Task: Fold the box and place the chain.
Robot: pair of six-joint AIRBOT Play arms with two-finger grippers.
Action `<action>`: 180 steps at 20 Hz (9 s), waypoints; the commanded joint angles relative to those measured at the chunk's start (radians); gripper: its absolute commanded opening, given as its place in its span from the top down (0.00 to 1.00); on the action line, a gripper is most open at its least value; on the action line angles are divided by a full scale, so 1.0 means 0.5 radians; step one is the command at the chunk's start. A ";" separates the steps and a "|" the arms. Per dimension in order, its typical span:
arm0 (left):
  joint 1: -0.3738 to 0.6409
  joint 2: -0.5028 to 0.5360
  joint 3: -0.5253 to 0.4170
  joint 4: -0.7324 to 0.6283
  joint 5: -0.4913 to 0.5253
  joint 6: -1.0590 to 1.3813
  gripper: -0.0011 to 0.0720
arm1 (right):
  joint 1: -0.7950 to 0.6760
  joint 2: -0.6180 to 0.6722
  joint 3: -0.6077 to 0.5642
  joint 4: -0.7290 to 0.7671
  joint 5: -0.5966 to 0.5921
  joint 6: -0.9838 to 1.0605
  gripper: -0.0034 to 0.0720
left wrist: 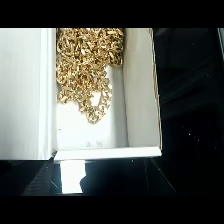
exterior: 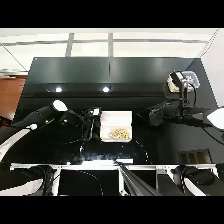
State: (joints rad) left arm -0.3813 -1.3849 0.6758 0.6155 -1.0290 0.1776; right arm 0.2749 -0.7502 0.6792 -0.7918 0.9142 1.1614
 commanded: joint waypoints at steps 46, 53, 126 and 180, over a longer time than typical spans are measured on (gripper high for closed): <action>0.000 0.001 -0.001 0.027 0.207 -0.029 0.35 | 0.452 -0.986 0.455 -0.200 0.204 -1.361 0.09; 0.000 0.001 -0.001 0.027 0.207 -0.029 0.35 | 0.453 -0.960 0.484 -0.200 0.491 -1.360 0.09; 0.001 0.001 -0.001 0.027 0.208 -0.029 0.35 | 0.626 -0.945 0.455 -0.320 0.159 -1.366 0.42; -0.307 0.295 -0.203 -0.067 0.788 -0.591 0.01 | 0.626 -0.907 0.457 -0.376 0.001 -1.334 0.40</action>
State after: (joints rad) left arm -0.4931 -1.2350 0.5835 0.6266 -0.7536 -0.1074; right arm 0.5884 -1.2041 0.9070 -0.9806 0.9146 0.4938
